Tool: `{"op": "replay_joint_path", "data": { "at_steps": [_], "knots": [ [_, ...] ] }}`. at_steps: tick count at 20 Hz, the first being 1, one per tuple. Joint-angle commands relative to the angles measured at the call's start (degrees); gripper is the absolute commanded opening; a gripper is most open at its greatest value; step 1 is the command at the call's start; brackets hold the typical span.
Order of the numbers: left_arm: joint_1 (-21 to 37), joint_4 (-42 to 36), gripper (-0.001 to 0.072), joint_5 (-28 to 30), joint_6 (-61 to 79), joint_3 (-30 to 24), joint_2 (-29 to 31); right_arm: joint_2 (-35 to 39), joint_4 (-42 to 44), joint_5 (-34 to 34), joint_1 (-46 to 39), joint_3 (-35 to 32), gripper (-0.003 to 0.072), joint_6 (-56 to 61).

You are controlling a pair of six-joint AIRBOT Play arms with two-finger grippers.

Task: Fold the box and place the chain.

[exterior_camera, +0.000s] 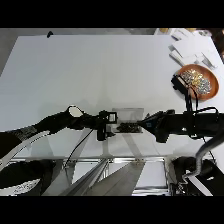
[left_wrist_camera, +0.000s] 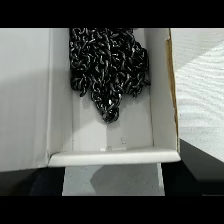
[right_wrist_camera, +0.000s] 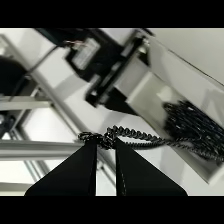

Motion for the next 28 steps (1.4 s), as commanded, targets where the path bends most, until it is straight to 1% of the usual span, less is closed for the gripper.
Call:
{"op": "replay_joint_path", "data": {
  "at_steps": [1,5,10,14,17,20,23,24,26,28],
  "knots": [
    [0.0,0.0,0.0135,0.0,0.0,0.0,0.02,0.22,3.96,-6.27,5.75,0.07,0.002,-3.43],
    [0.0,0.0,0.0135,0.02,0.02,0.0,0.02,0.22,8.94,-11.02,9.33,0.07,0.002,-8.5],
    [0.0,0.0,0.0135,0.0,0.02,0.0,0.02,0.22,13.7,-14.45,9.42,0.07,0.0019,-15.02],
    [0.0,0.0,0.0135,0.0,0.02,0.0,0.02,0.22,19.47,-17.29,9.42,0.13,0.002,-23.17],
    [0.0,0.0,0.0135,0.0,0.02,0.0,0.02,0.15,19.69,-18.71,8.66,0.52,0.002,-25.77],
    [0.0,0.0,0.0135,0.0,0.02,0.0,0.02,0.04,19.65,-16.72,4.66,3.52,0.002,-25.75],
    [0.0,0.0,0.0135,0.0,0.02,0.0,0.02,-0.61,18.16,-10.4,-0.04,4.7,0.002,-24.02],
    [0.0,0.02,0.0135,0.0,0.0,0.0,0.02,-1.33,15.1,-7.56,-0.83,4.7,0.002,-21.92],
    [0.0,0.0,0.0135,0.0,0.0,0.0,0.02,-3.67,5.73,-2.82,-0.92,4.7,0.0021,-16.98],
    [0.0,0.0,0.0135,0.0,0.02,0.0,0.02,-6.64,-1.64,-0.5,-0.92,4.68,0.0021,-13.55]
  ]
}}
